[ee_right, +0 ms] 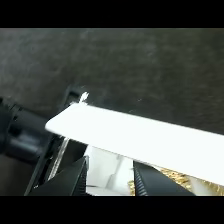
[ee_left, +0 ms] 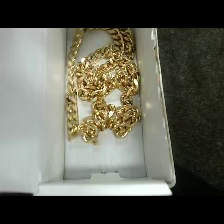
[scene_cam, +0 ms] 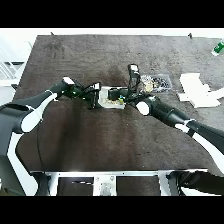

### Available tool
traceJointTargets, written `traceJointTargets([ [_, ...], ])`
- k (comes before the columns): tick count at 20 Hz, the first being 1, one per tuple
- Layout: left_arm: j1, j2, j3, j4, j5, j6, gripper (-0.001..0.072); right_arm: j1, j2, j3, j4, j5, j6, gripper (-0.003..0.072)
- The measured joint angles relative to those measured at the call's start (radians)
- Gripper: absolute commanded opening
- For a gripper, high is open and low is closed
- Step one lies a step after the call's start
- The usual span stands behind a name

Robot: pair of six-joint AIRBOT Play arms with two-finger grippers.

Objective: Fold the box and place the chain.

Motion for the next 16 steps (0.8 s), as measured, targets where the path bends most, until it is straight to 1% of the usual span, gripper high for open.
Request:
traceJointTargets([
  [2,0.0,0.0,0.0,0.0,0.0,0.0,0.0399,-0.038,0.04,-0.019,-0.011,0.021,0.0,0.035],
  [5,0.0,0.0,0.0,0.0,0.0,0.0,0.0399,-0.129,0.112,-0.083,-0.029,0.038,0.002,0.035],
  [8,0.0,0.0,0.0,0.0,0.0,0.0,0.0399,-0.246,0.134,-0.148,-0.032,0.046,0.027,0.035],
  [12,0.0,0.0,0.0,0.0,0.0,0.0,0.0399,-0.341,0.051,-0.167,-0.023,0.014,0.05,0.0365],
  [13,0.0,0.0,0.0,0.0,0.0,0.0,0.0399,-0.353,0.017,-0.158,-0.016,0.003,0.053,0.0399],
  [16,0.0,0.0,0.0,0.0,0.0,0.0,0.0399,-0.371,-0.085,-0.103,-0.007,-0.018,0.058,0.0396],
])
